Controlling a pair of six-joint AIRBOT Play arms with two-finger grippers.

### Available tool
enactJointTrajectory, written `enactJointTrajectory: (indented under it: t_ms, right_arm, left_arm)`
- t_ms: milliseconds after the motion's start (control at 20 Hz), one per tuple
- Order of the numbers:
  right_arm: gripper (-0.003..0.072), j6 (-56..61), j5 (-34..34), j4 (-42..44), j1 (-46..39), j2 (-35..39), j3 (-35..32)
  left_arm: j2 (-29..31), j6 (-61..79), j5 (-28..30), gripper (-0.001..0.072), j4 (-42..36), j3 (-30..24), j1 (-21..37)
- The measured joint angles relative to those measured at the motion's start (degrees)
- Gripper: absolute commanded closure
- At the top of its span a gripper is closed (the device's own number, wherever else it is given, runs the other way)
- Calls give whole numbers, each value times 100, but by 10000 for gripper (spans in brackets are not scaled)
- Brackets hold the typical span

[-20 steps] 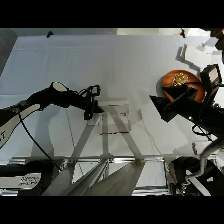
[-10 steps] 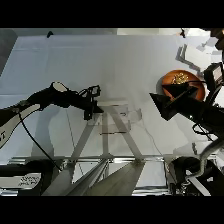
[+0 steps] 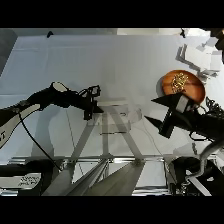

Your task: Fold the box and place the chain.

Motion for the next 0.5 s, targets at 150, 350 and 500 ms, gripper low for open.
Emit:
enactJointTrajectory:
  t_ms: [150,350,500]
  right_arm:
    - [78,-933,339,20,0,-304,-4]
    - [78,-1766,608,92,0,-920,-59]
    - [70,-2422,592,433,0,-1408,-109]
  left_arm:
    - [0,0,0,699,0,0,0]
    - [0,0,0,699,0,0,0]
    - [0,-11,0,699,0,0,0]
